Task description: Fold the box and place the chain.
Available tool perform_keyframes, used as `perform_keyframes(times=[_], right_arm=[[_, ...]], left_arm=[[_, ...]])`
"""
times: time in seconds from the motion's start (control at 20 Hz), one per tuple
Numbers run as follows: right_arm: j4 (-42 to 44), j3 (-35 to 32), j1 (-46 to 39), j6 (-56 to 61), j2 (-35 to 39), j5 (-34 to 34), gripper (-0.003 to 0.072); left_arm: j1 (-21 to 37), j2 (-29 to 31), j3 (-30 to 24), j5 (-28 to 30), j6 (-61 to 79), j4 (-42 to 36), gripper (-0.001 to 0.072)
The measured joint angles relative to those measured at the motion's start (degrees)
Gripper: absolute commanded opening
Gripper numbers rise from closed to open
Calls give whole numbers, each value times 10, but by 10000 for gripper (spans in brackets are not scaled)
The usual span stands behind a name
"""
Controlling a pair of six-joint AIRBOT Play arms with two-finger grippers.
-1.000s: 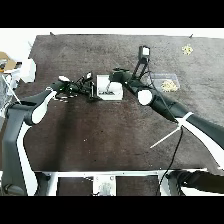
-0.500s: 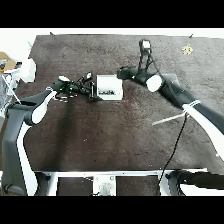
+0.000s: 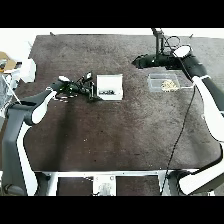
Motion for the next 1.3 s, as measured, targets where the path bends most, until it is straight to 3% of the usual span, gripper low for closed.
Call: perform_keyframes(times=[0.15,0.25,0.35,0.6,0.75,0.8,0.85,0.95,1.0,1.3], right_arm=[[78,29,-11,-86,-62,30,86],[118,38,-13,-141,-91,56,8],[140,40,-12,-191,-110,93,8],[163,28,-10,-287,-114,169,7],[169,-20,-9,-340,-85,188,10],[170,-42,-7,-359,-73,186,27],[172,-62,-7,-378,-65,183,108],[175,-97,-1,-421,-54,178,152],[172,-109,3,-441,-51,177,229],[198,-137,26,-546,-43,144,234]], left_arm=[[0,0,0,0,0,0,287],[0,0,0,0,0,0,287],[0,0,0,0,0,0,287],[0,0,0,0,0,0,287],[0,0,0,0,0,0,288],[0,0,0,0,0,0,288],[0,0,0,0,0,0,287],[0,0,0,0,-1,0,288],[0,0,0,0,-1,0,287],[0,0,0,2,0,-1,288]])
